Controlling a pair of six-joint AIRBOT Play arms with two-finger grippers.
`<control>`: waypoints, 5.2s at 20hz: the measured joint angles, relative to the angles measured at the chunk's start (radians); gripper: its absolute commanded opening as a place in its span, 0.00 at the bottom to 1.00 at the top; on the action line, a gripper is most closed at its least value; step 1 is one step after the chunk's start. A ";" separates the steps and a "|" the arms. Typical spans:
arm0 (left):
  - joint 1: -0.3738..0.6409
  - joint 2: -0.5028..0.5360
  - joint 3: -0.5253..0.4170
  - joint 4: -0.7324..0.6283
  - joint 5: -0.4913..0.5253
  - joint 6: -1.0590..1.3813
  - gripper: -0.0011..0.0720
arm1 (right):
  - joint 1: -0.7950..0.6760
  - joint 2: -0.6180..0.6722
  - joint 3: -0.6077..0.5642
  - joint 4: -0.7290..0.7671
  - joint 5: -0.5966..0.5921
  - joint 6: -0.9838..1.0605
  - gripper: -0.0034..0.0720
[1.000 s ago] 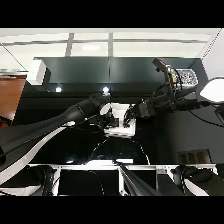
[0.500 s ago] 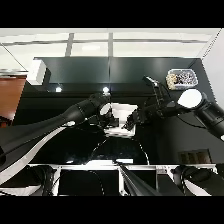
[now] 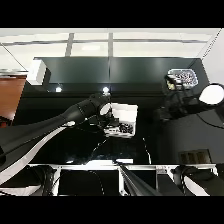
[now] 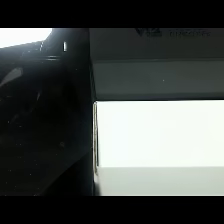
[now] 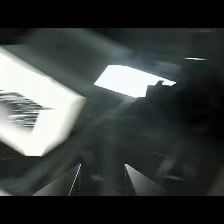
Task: Fold the box and place the chain.
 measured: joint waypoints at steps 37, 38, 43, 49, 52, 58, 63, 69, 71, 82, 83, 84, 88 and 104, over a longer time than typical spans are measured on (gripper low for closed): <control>0.587 0.701 -0.821 -0.962 0.205 1.623 1.00 | -0.091 0.047 -0.095 -0.055 -0.094 0.066 0.47; 0.565 0.699 -0.825 -0.961 0.243 1.721 1.00 | -0.091 0.047 -0.095 -0.054 -0.093 0.067 0.47; 0.510 0.573 -0.792 -1.001 0.257 2.180 0.99 | -0.091 0.047 -0.095 -0.046 -0.094 0.085 0.47; 0.500 0.318 -0.626 -0.953 0.235 2.417 1.00 | -0.091 0.047 -0.095 -0.042 -0.091 0.092 0.47; 0.488 0.227 -0.536 -0.950 0.223 2.453 1.00 | -0.091 0.047 -0.095 -0.041 -0.090 0.092 0.47; 0.462 0.142 -0.445 -0.941 0.191 2.454 1.00 | -0.091 0.047 -0.095 -0.042 -0.110 0.092 0.47; 0.424 0.122 -0.422 -0.937 0.196 2.446 0.99 | -0.091 0.047 -0.095 -0.042 -0.135 0.091 0.47; 0.401 0.080 -0.366 -0.933 0.185 2.416 0.99 | -0.091 0.047 -0.095 -0.047 -0.143 0.087 0.47; 0.391 0.076 -0.359 -0.930 0.185 2.412 0.99 | -0.091 0.047 -0.095 -0.048 -0.144 0.085 0.47; 0.347 0.070 -0.336 -0.892 0.259 2.394 0.99 | -0.091 0.047 -0.095 -0.048 -0.143 0.084 0.47; 0.344 0.070 -0.335 -0.891 0.259 2.396 0.99 | -0.091 0.047 -0.095 -0.048 -0.143 0.084 0.47; 0.339 0.070 -0.334 -0.893 0.260 2.400 0.99 | -0.091 0.047 -0.095 -0.048 -0.143 0.084 0.47; 0.315 0.070 -0.333 -0.904 0.259 2.409 0.99 | -0.091 0.047 -0.095 -0.047 -0.142 0.084 0.47; 0.270 0.070 -0.334 -0.911 0.269 2.413 0.70 | -0.068 -0.013 -0.090 0.022 -0.305 0.058 0.98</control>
